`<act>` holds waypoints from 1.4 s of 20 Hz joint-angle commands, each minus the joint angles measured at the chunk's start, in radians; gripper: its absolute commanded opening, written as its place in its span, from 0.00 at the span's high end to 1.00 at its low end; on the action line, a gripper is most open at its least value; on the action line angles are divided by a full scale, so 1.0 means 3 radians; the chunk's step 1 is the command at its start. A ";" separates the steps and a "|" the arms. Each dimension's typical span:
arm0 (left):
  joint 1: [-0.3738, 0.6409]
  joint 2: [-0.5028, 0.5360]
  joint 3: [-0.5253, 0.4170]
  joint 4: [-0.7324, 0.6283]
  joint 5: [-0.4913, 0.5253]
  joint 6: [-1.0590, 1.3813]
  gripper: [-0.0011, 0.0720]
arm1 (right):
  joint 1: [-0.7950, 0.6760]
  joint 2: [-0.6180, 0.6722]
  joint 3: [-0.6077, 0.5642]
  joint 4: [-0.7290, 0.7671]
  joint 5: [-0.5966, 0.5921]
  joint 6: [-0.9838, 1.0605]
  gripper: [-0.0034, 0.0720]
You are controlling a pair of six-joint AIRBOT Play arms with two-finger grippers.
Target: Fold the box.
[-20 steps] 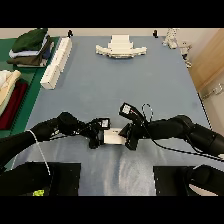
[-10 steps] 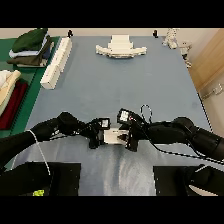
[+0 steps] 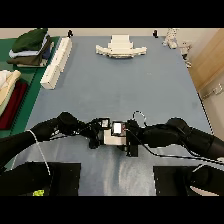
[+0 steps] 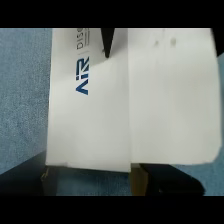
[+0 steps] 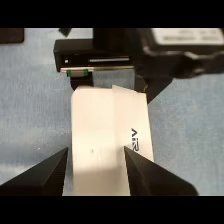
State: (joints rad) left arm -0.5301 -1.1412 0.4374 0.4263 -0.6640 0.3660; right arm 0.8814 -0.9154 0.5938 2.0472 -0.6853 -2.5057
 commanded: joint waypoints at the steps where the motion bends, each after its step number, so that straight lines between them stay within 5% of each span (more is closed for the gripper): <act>1: 0.0001 -0.0001 0.0004 0.0000 0.0001 0.0000 0.32 | 0.0037 -0.0109 0.0004 -0.0196 0.0126 -0.0093 0.23; 7: 0.0001 -0.0001 0.0004 0.0000 0.0001 -0.0001 0.32 | 0.0075 0.0175 0.0024 -0.0253 0.0155 -0.0093 0.23; 10: 0.0001 -0.0001 0.0004 0.0000 0.0001 0.0000 0.32 | 0.0127 0.0453 0.0024 -0.0206 0.0158 -0.0090 0.09; 15: 0.0001 -0.0001 0.0004 0.0000 0.0001 -0.0001 0.32 | 0.0018 0.0804 0.0024 -0.0234 0.0509 0.0223 0.11; 17: 0.0001 -0.0001 0.0004 0.0000 0.0000 0.0000 0.32 | -0.0200 0.0793 0.0024 -0.0351 0.0637 0.0426 0.54; 19: 0.0001 -0.0001 0.0004 0.0000 0.0001 0.0000 0.32 | -0.0451 0.0668 0.0024 -0.0378 0.0623 0.0444 0.62; 21: 0.0001 -0.0001 0.0004 0.0000 0.0000 0.0000 0.32 | -0.0598 0.0484 0.0024 -0.0376 0.0552 0.0446 0.94; 28: 0.0001 -0.0001 0.0004 0.0000 0.0000 0.0000 0.32 | -0.0340 0.0139 0.0010 0.0078 0.0192 0.0284 0.95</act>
